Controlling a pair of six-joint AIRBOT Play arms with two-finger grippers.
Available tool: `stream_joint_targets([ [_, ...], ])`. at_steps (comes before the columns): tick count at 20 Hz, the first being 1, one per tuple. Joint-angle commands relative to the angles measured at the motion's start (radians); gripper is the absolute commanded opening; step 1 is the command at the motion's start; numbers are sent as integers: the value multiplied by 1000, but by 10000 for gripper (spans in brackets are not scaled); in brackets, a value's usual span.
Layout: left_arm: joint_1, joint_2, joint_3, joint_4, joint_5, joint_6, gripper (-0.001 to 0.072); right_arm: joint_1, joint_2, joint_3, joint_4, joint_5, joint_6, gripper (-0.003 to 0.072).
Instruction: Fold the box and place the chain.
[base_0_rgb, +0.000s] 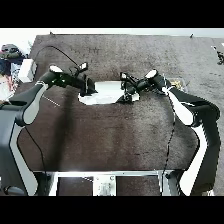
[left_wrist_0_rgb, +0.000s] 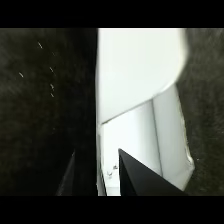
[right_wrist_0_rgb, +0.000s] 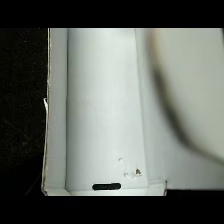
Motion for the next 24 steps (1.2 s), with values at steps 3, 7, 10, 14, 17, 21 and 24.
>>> stream_joint_targets([
  [3,86,27,57,-54,-230,-132,289,0,0,0,0,0,0,411],
  [7,58,24,57,-130,-301,-190,12,0,-1,0,0,0,0,411],
  [10,-3,21,57,-75,-236,-191,12,0,-1,0,0,0,0,411],
  [14,-30,21,58,-60,-102,-190,12,0,-1,0,0,0,0,411],
  [17,-30,21,58,-61,-5,-190,12,0,-1,0,0,0,0,412],
  [21,-30,21,57,-61,127,-190,12,0,-1,0,0,0,0,411],
  [24,-30,18,57,-60,172,-194,12,0,-1,0,0,0,0,411],
])
